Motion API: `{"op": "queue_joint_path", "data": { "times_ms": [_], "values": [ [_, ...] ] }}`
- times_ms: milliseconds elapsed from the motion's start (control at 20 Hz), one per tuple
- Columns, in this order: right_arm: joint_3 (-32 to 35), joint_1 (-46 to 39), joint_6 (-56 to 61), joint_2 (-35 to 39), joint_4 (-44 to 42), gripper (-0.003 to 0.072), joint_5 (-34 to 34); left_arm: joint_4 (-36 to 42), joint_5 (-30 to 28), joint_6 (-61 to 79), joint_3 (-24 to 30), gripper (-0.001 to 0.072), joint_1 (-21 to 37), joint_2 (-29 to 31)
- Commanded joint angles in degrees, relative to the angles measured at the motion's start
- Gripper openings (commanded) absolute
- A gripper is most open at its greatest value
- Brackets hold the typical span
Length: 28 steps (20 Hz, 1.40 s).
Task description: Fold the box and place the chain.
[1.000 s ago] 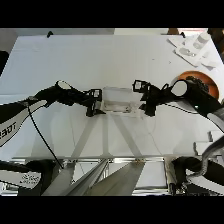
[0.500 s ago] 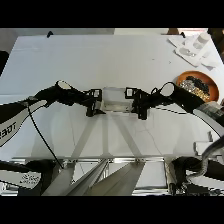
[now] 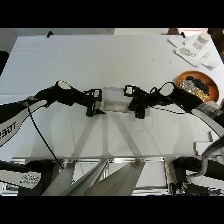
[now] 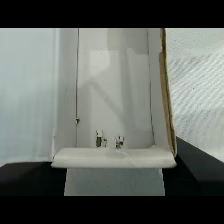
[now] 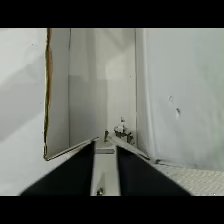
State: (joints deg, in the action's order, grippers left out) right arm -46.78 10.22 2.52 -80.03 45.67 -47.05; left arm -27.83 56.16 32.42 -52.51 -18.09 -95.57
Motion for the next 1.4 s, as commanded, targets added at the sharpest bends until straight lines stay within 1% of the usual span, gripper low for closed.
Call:
{"op": "queue_joint_path", "data": {
  "times_ms": [0, 100, 200, 250, 300, 350, 400, 450, 600, 750, 850, 900, 950, 1050, 1150, 1200, 1250, 1350],
  "values": [
    [0.02, 0.07, -0.02, -0.04, -2.67, 0.0308, 0.35, -0.02, 0.00, 0.09, 0.00, 0.0257, 0.02, 0.04],
    [0.02, 0.07, -0.02, -0.04, -3.87, 0.0340, 0.31, -0.02, -0.02, 0.09, 0.00, 0.0257, 0.02, 0.04],
    [0.02, 0.07, -0.02, -0.04, -3.93, 0.0420, 0.31, -0.02, -0.02, 0.09, 0.00, 0.0257, 0.02, 0.04],
    [0.02, 0.07, 0.00, -0.04, -3.85, 0.0414, 0.28, -0.04, -0.02, 0.09, 0.00, 0.0257, 0.02, 0.04],
    [0.02, 0.07, 0.11, -0.04, -3.80, 0.0376, 0.26, -0.02, -0.02, 0.09, 0.00, 0.0257, 0.02, 0.04],
    [0.02, 0.07, 0.59, -0.04, -3.76, 0.0248, 0.15, -0.02, 0.00, 0.09, 0.00, 0.0257, 0.02, 0.04],
    [0.02, 0.07, 1.36, -0.04, -3.63, 0.0065, -0.02, -0.04, -0.02, 0.09, 0.00, 0.0257, 0.02, 0.04],
    [0.02, 0.07, 3.76, -0.04, -3.69, 0.0014, 0.28, -0.02, 0.00, 0.09, 0.00, 0.0257, 0.02, 0.04],
    [0.02, 0.00, 12.92, 0.94, -2.82, 0.0013, 2.93, -0.02, -0.02, 0.09, 0.00, 0.0257, 0.02, 0.04],
    [0.02, 0.00, 22.40, 5.81, 1.70, 0.0013, 2.58, -0.02, -0.02, 0.09, 0.00, 0.0257, 0.02, 0.04],
    [0.02, 0.00, 29.49, 11.43, 6.56, 0.0013, 3.26, -0.02, -0.02, 0.09, 0.00, 0.0257, 0.02, 0.04],
    [0.02, 0.00, 34.42, 14.80, 10.32, 0.0013, 4.07, -0.02, -0.02, 0.09, 0.00, 0.0257, 0.02, 0.04],
    [0.02, 0.00, 40.37, 18.18, 15.28, 0.0013, 4.72, -0.02, -0.02, 0.09, 0.00, 0.0257, 0.02, 0.04],
    [0.02, 0.00, 51.34, 23.74, 26.56, 0.0012, 3.98, -0.02, 0.00, 0.09, 0.00, 0.0257, 0.02, 0.04],
    [0.02, 0.00, 61.96, 27.34, 39.10, 0.0011, -0.28, -0.02, -0.02, 0.09, 0.00, 0.0257, 0.02, 0.04],
    [0.02, -0.13, 66.47, 27.65, 44.13, 0.0011, -3.50, -0.02, -0.02, 0.09, 0.00, 0.0257, 0.02, 0.04],
    [0.02, -1.09, 69.09, 27.47, 46.64, 0.0012, -6.82, -0.02, -0.02, 0.09, 0.00, 0.0257, 0.02, 0.04],
    [0.09, -4.70, 69.05, 26.49, 46.25, 0.0012, -10.23, -0.04, -0.02, 0.09, 0.00, 0.0257, 0.02, 0.04]
  ]
}}
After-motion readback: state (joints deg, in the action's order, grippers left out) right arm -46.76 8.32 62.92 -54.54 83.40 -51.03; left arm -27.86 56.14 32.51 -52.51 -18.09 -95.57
